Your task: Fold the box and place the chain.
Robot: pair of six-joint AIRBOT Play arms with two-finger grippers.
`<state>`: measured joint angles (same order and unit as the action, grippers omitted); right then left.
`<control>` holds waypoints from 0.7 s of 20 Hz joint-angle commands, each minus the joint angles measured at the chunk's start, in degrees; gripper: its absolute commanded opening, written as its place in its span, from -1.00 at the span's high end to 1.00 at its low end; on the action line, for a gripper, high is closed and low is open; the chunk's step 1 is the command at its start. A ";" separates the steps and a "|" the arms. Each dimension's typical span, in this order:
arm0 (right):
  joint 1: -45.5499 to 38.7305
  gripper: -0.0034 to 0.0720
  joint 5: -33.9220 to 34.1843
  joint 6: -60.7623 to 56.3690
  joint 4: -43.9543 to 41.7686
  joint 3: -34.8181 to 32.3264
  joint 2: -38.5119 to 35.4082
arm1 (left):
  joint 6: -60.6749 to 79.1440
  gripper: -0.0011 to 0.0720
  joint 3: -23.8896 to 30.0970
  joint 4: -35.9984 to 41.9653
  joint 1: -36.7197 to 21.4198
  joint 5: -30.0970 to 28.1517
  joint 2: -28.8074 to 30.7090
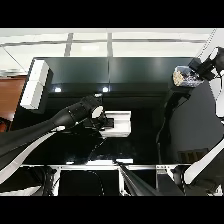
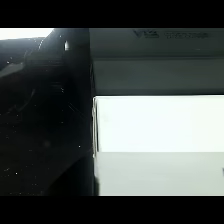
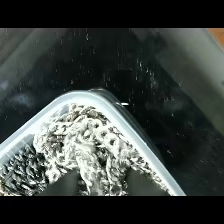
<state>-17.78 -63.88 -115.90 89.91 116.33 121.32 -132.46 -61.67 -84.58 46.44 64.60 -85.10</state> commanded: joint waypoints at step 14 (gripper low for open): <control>1.05 0.86 -6.45 23.04 0.15 0.20 -26.93 | 0.02 0.90 -0.04 -0.02 -0.04 -0.02 0.00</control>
<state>-16.93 -69.97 -98.43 93.45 116.51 101.27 -132.44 -61.67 -84.58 46.44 64.58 -85.10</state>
